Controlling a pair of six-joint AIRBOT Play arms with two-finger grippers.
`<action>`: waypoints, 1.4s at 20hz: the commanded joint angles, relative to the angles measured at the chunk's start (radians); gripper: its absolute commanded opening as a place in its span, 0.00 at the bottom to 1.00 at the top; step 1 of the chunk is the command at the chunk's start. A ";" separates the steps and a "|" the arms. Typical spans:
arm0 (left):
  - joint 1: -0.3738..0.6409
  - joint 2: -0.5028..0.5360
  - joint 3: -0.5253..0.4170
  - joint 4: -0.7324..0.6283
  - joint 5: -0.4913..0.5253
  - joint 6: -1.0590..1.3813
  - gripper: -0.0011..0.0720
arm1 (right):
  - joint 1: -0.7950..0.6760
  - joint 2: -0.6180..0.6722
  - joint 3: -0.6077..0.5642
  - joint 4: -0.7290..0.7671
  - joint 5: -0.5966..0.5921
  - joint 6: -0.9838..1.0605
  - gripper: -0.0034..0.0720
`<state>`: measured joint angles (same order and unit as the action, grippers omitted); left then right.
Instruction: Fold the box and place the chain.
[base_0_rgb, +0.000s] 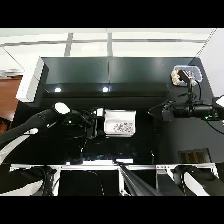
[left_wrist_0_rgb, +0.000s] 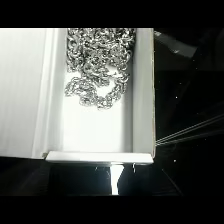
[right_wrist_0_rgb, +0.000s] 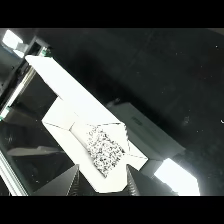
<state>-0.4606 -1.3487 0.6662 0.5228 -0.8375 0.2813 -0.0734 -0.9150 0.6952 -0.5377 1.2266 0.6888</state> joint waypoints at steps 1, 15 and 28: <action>-0.016 -0.001 0.002 0.029 0.003 -0.005 0.86 | 0.010 0.000 -0.006 0.003 -0.011 0.000 0.52; -0.038 -0.002 0.002 0.053 0.032 -0.028 0.62 | 0.338 -0.229 -0.037 0.038 -0.525 0.113 1.00; -0.038 -0.002 0.002 0.053 0.032 -0.028 0.62 | 0.356 -0.174 -0.006 -0.118 -0.177 -0.515 1.00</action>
<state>-0.4984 -1.3495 0.6682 0.5755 -0.8059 0.2523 0.2771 -1.0916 0.6872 -0.6189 1.0206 0.2626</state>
